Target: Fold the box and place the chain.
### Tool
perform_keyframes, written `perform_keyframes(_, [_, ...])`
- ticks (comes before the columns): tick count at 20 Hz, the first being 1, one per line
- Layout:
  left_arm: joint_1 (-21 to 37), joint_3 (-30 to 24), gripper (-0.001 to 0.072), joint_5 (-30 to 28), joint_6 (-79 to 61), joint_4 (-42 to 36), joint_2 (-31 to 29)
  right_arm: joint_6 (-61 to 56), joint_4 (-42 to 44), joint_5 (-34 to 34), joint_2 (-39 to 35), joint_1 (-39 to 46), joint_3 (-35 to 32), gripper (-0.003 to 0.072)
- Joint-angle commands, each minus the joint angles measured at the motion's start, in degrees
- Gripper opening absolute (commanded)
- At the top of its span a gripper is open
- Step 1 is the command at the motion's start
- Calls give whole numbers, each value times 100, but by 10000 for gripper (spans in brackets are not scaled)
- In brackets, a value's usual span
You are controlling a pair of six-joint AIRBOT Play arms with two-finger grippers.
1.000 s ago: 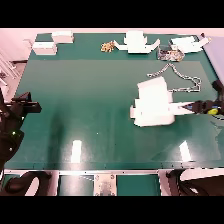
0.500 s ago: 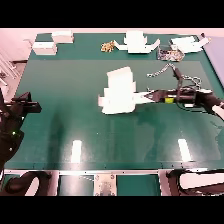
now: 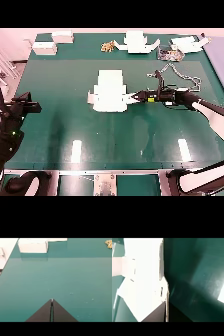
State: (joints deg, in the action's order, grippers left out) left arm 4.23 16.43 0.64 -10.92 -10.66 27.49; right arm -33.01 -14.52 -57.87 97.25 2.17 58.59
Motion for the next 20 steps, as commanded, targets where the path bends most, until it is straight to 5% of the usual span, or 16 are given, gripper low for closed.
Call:
perform_keyframes(1, [4,0,20,2,-2,0,-4,81,61,195,155,-66,101,0])
perform_keyframes(13, [-2,0,21,326,-4,-4,-4,114,-118,109,457,-380,621,1])
perform_keyframes(14, [-2,0,168,468,-7,15,-4,116,-116,114,494,-400,623,1])
perform_keyframes(15, [-2,0,538,614,-9,17,-2,114,-116,136,522,-398,625,1])
perform_keyframes(20, [-2,0,560,1126,7,-48,-2,116,-116,155,527,-398,673,1])
